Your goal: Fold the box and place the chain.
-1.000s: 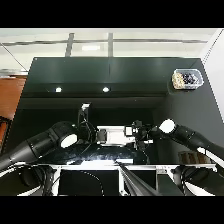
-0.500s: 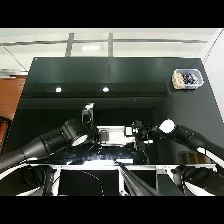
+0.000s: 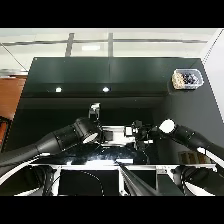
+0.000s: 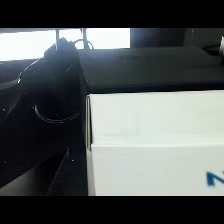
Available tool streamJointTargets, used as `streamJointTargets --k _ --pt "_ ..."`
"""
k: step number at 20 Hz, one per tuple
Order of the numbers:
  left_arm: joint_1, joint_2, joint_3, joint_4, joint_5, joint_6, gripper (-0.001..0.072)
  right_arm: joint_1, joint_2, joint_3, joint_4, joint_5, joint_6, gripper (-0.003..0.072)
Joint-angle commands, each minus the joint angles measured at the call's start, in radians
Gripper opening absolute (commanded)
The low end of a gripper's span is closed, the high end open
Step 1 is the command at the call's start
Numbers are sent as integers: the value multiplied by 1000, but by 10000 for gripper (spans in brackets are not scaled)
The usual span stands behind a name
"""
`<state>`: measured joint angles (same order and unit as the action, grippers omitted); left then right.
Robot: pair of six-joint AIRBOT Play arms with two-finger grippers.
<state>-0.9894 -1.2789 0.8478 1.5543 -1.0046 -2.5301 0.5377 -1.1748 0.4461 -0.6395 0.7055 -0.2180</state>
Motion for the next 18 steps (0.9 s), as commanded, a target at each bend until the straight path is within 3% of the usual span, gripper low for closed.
streamJointTargets --k 1,3,4,16,18 --pt "-2 -40 27 7 -60 -11 442 0 0 0 0 1 0 358" --pt "-2 -43 30 12 -41 -15 344 0 -1 0 0 1 0 358" --pt "-2 -45 30 10 -35 -17 333 0 0 0 0 1 0 358" --pt "2 -68 30 1 -19 -40 331 0 0 0 0 1 0 358" --pt "2 -69 30 2 -10 -43 227 0 -1 0 0 1 0 358"
